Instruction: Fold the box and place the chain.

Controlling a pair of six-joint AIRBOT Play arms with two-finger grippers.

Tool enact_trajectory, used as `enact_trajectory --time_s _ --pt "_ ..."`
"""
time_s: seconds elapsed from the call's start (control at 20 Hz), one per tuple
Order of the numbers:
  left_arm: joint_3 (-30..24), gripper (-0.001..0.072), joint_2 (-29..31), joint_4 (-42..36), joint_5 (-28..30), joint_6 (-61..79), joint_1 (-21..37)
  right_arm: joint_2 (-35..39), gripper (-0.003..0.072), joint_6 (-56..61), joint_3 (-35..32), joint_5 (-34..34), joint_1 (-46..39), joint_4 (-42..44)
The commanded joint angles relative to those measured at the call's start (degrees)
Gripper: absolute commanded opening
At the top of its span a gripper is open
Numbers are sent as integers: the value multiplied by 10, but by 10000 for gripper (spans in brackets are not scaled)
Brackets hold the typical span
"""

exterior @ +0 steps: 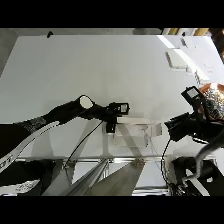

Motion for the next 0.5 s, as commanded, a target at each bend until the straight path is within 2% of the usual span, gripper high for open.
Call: enact_trajectory --time_s 0.0,0.1,0.25,0.3,0.35,0.45 --pt "0 9 -1 2 0 -2 0 0 319 -16 1 2 1 2" --pt "0 9 -1 2 0 -2 0 0 316 -74 0 3 1 19" --pt "0 9 -1 2 0 -2 0 -2 213 -215 -11 3 1 89" --pt "0 9 -1 2 0 -2 0 -4 149 -266 -21 1 1 124" --pt "0 9 -1 2 0 -2 0 -7 13 -334 -34 2 1 166" --pt "0 9 -1 2 0 -2 0 -8 18 -437 -64 2 1 240"
